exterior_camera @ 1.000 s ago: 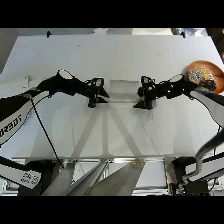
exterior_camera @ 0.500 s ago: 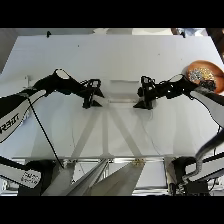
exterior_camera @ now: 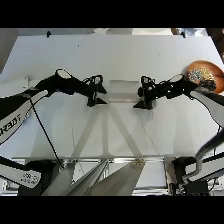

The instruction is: Fold the box and place the chain.

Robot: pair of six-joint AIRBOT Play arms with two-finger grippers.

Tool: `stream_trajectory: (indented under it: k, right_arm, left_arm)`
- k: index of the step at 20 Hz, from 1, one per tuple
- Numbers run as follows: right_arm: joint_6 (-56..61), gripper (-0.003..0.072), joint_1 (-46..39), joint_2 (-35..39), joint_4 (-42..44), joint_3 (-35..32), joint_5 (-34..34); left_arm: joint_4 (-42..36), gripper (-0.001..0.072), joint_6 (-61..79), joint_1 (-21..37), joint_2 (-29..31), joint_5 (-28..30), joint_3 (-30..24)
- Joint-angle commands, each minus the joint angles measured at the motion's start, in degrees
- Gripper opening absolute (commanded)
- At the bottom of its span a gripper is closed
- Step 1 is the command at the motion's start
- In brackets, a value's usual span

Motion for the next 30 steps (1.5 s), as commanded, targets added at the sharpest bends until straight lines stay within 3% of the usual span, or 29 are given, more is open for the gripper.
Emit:
stream_trajectory:
  k: [1,7,8,9,10,16,17,18,19,21,23,30]
  right_arm:
    - [0.0,0.0516,0.0,0.0,0.0,0.0,0.0]
    - [0.0,0.0516,0.0,0.0,0.0,0.0,0.0]
    - [0.0,0.0516,0.0,0.0,0.0,0.0,0.0]
    - [0.0,0.0516,0.0,0.0,0.0,0.0,0.0]
    - [0.0,0.0516,0.0,0.0,0.0,0.0,0.0]
    - [0.0,0.0516,0.0,0.0,0.0,0.0,0.0]
    - [0.0,0.0516,0.0,0.0,0.0,0.0,0.0]
    - [0.0,0.0516,0.0,0.0,0.0,0.0,0.0]
    - [0.0,0.0516,0.0,0.0,0.0,0.0,0.0]
    - [0.0,0.0516,0.0,0.0,0.0,0.0,0.0]
    - [0.0,0.0516,0.0,0.0,0.0,0.0,0.0]
    - [0.0,0.0516,0.0,0.0,0.0,0.0,0.0]
  left_arm:
    - [0.2,0.0496,0.3,-1.0,0.0,-0.7,0.0]
    - [2.8,0.0486,3.3,-2.3,0.0,-1.0,0.0]
    - [2.8,0.0424,4.5,-2.3,0.0,-0.7,0.0]
    - [2.8,0.0260,5.2,-2.3,0.0,-0.3,0.0]
    - [2.8,0.0238,6.4,-2.3,0.0,0.1,0.0]
    - [0.2,0.0240,7.1,-2.3,0.0,0.5,0.0]
    - [0.7,0.0271,7.1,-2.3,0.0,0.5,0.0]
    - [0.8,0.0352,6.8,-2.1,0.0,0.5,0.0]
    - [0.7,0.0357,6.4,-1.9,0.0,0.5,0.0]
    - [0.7,0.0346,6.4,-1.6,0.0,-0.8,0.0]
    - [0.7,0.0278,6.4,-1.6,0.0,-2.6,0.0]
    - [0.9,0.0289,6.4,-1.4,0.0,-2.7,0.0]
